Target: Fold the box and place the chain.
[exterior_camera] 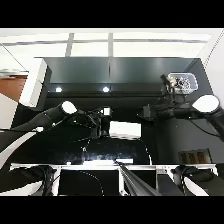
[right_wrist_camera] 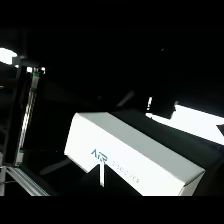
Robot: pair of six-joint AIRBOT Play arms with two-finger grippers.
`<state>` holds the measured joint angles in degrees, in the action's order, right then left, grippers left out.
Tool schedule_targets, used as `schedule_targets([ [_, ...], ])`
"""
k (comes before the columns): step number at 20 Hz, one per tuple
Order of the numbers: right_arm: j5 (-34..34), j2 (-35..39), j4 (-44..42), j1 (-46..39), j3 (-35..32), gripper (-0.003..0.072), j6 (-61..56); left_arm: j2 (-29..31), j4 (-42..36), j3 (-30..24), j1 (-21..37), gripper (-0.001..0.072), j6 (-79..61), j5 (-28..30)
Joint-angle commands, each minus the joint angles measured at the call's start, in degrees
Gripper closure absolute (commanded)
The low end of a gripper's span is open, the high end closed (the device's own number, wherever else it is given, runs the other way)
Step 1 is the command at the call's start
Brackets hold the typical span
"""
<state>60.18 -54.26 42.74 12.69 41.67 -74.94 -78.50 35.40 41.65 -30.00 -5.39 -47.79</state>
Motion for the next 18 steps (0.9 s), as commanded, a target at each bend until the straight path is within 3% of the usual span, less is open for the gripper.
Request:
schedule_targets([
  [1,3.1,1.1,2.2,-6.2,3.4,0.0645,0.2,3.5,11.4,0.1,1.7,-0.0006,9.5,-3.2],
  [4,3.9,1.3,2.4,-9.6,3.9,0.0645,0.4,9.9,13.1,0.2,3.2,-0.0006,15.7,-8.7],
  [7,3.7,1.3,2.5,-10.8,3.9,0.0645,0.4,14.0,7.7,0.5,3.0,-0.0006,16.1,-7.0],
  [10,3.7,1.3,2.6,-10.8,3.9,0.0645,0.4,10.6,5.9,5.0,-0.1,-0.0006,16.0,-4.1],
  [14,3.7,1.3,2.6,-10.8,3.9,0.0645,0.4,1.0,5.9,13.0,-5.8,-0.0005,15.8,-3.1],
  [18,4.0,1.3,3.3,-10.8,3.9,0.0645,0.4,-3.9,2.7,15.2,-8.8,-0.0005,12.3,0.2],
])
